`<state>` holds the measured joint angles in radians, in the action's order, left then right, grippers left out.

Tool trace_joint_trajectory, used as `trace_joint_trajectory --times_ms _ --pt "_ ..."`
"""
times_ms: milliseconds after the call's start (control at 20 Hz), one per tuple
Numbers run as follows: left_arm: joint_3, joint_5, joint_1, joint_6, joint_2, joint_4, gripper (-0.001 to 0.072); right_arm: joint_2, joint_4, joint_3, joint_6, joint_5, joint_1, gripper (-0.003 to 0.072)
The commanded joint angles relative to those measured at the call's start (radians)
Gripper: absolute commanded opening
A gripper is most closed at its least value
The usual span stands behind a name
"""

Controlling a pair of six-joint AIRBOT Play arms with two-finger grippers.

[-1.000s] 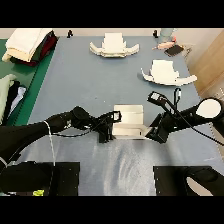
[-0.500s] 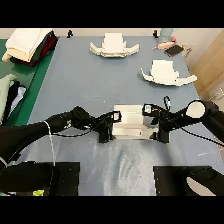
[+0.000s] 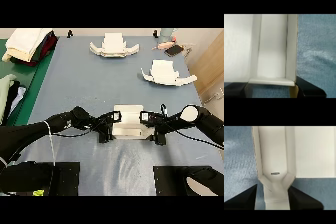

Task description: Fold the box.

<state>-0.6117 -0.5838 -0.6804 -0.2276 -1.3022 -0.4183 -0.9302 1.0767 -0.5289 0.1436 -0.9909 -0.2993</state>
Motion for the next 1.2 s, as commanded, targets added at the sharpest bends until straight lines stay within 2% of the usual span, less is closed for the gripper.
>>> trace_joint_trajectory --times_ms 0,50,100,200,300,350,750,800,850,900,950,1000,1150 --pt "0.000 0.000 0.001 0.000 -0.001 0.000 0.0480 0.001 -0.057 0.015 -0.094 0.066 0.000 0.0508" --pt "0.000 0.000 0.001 0.000 -0.001 0.000 0.0480 0.003 -0.066 0.015 -0.095 0.064 0.000 0.0461" --pt "0.000 0.000 0.001 0.000 -0.001 0.000 0.0480 0.004 -0.072 0.015 -0.095 0.060 0.000 0.0371" --pt "0.000 0.000 0.001 0.000 -0.001 0.000 0.0480 0.005 -0.076 0.015 -0.093 0.049 0.000 0.0247" --pt "0.000 0.000 0.001 0.000 -0.001 0.000 0.0480 0.005 -0.096 0.015 -0.093 0.046 0.000 0.0169" --pt "0.000 0.000 0.001 0.000 -0.001 0.000 0.0480 0.005 -0.107 0.015 -0.093 0.048 0.000 0.0152" --pt "0.000 0.000 0.001 0.000 -0.001 0.000 0.0480 0.001 -0.209 0.020 -0.137 0.084 -0.011 0.0162" --pt "0.000 0.000 0.001 0.000 -0.001 0.000 0.0480 0.001 -0.208 0.026 -0.137 0.084 -0.017 0.0171" --pt "0.000 0.000 0.001 0.000 -0.001 0.000 0.0480 0.000 -0.209 0.032 -0.137 0.087 -0.021 0.0272" --pt "0.000 0.000 0.001 0.000 -0.001 0.000 0.0480 0.001 -0.211 0.041 -0.137 0.092 -0.025 0.0399" --pt "0.000 0.000 0.001 0.000 -0.001 0.000 0.0480 0.001 -0.211 0.047 -0.137 0.095 -0.027 0.0560" --pt "0.000 0.000 0.001 0.000 -0.001 0.000 0.0480 0.001 -0.210 0.049 -0.137 0.095 -0.027 0.0664" --pt "0.000 0.000 0.001 0.000 -0.001 0.000 0.0480 0.001 -0.209 0.048 -0.137 0.100 -0.027 0.0668"
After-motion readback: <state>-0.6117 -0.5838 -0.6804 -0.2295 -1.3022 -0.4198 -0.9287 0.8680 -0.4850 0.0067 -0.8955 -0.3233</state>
